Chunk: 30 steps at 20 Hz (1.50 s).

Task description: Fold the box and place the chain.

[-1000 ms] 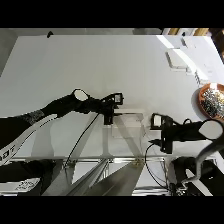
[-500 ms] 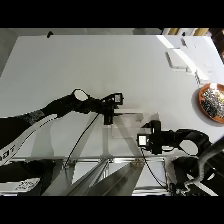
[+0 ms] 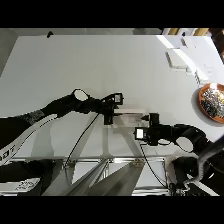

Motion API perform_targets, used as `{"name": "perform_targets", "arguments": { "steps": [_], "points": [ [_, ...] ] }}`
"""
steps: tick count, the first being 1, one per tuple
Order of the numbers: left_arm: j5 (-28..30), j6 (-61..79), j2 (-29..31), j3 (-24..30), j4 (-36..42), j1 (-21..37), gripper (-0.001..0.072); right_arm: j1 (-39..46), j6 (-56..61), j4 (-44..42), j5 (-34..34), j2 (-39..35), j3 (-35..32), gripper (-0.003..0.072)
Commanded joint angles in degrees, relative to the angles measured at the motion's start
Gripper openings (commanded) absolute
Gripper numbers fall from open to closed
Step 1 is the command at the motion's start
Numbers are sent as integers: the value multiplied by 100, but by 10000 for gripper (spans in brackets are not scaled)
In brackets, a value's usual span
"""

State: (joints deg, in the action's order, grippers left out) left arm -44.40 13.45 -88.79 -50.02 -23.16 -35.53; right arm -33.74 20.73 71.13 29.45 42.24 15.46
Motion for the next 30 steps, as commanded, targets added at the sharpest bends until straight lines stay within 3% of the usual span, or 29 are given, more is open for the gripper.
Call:
{"name": "perform_targets", "arguments": {
  "steps": [1, 8, 15, 22, 26, 30],
  "points": [
    [0, 2, 0, 2, -2, -4, 10, 321, -160, -131, 177, 15, 214, 660],
    [2, 2, 0, 2, -2, -4, 10, 1143, -1377, -1613, 457, 271, 380, 660],
    [0, 2, 0, 2, 0, -4, 10, 1989, -2391, -2312, 901, 557, 380, 660],
    [2, 2, 0, 2, 0, -4, 10, 2103, -4096, -3904, 975, 1386, 382, 660],
    [0, 2, 0, 2, -2, -4, 10, 2380, -4378, -4144, 1056, 1777, 382, 659],
    [0, 2, 0, 2, 0, -4, 10, 2559, -4680, -4177, 1552, 1961, 382, 655]
  ]
}}
